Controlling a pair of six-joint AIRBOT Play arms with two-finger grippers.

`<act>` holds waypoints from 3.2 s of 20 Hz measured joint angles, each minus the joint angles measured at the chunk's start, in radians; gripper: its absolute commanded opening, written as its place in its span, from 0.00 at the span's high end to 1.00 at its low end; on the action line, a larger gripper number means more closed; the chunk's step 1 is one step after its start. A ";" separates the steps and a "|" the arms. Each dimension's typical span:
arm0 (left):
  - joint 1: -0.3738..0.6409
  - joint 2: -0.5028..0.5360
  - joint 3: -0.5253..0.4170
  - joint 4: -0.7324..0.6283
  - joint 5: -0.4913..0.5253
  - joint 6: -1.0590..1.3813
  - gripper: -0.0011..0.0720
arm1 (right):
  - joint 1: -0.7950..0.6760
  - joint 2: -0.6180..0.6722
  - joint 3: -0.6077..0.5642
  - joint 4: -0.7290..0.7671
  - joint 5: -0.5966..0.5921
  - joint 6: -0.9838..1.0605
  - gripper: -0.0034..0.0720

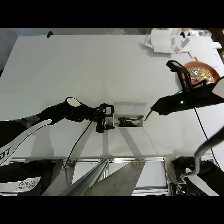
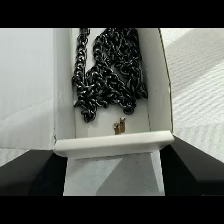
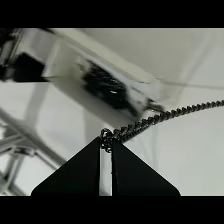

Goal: Fold the box and place the chain.

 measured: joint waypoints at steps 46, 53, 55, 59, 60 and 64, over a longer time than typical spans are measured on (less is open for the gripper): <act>0.000 0.000 0.000 0.000 0.000 0.000 0.97 | -0.159 -0.566 0.130 -0.425 -0.255 0.230 0.45; 0.000 0.000 0.000 0.000 0.000 0.000 0.97 | -0.161 -0.624 0.130 -0.433 -0.225 0.237 0.52; 0.000 0.000 0.000 0.000 0.000 0.000 0.97 | -0.161 -0.637 0.131 -0.435 -0.222 0.237 0.54; 0.000 0.000 0.000 0.000 0.000 0.000 0.97 | -0.162 -0.663 0.132 -0.444 -0.213 0.237 0.93; 0.000 0.000 0.000 0.000 0.000 0.000 0.97 | -0.162 -0.667 0.132 -0.445 -0.208 0.239 0.93; 0.000 0.000 0.000 0.000 0.000 0.000 0.97 | -0.161 -0.650 0.127 -0.425 -0.162 0.210 0.93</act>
